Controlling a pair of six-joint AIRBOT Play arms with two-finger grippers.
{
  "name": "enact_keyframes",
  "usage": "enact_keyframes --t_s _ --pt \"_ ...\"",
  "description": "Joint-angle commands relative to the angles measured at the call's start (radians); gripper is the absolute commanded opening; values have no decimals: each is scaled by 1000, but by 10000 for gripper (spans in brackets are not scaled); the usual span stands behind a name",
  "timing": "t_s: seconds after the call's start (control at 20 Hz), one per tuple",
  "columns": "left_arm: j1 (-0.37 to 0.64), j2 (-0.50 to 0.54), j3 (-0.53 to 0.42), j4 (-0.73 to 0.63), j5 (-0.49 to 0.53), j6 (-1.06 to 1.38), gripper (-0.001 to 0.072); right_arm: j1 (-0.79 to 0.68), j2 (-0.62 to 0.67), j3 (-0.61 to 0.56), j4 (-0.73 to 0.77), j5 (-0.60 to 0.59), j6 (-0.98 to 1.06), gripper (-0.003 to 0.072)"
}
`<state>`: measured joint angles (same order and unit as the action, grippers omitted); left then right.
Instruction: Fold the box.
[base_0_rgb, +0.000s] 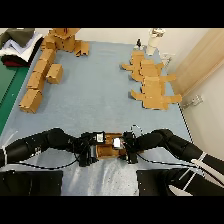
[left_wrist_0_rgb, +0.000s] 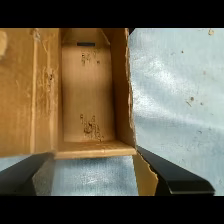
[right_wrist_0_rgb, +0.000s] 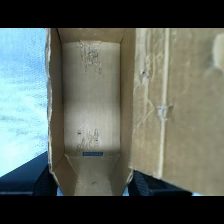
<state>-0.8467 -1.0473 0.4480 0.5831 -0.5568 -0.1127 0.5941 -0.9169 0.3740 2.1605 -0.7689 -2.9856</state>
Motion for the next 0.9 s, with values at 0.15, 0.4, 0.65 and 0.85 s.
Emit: enact_keyframes --t_s 0.15,0.4,0.65,0.85 --pt "-14 -7 0 -12 32 1 698 0 0 0 0 0 0 526" --pt "-38 -53 0 -12 55 1 698 0 0 0 0 0 0 525" --pt "-64 -79 0 -12 128 2 698 0 0 0 0 0 0 525" --pt "-64 -81 0 -12 129 1 666 0 0 0 -1 0 0 525"
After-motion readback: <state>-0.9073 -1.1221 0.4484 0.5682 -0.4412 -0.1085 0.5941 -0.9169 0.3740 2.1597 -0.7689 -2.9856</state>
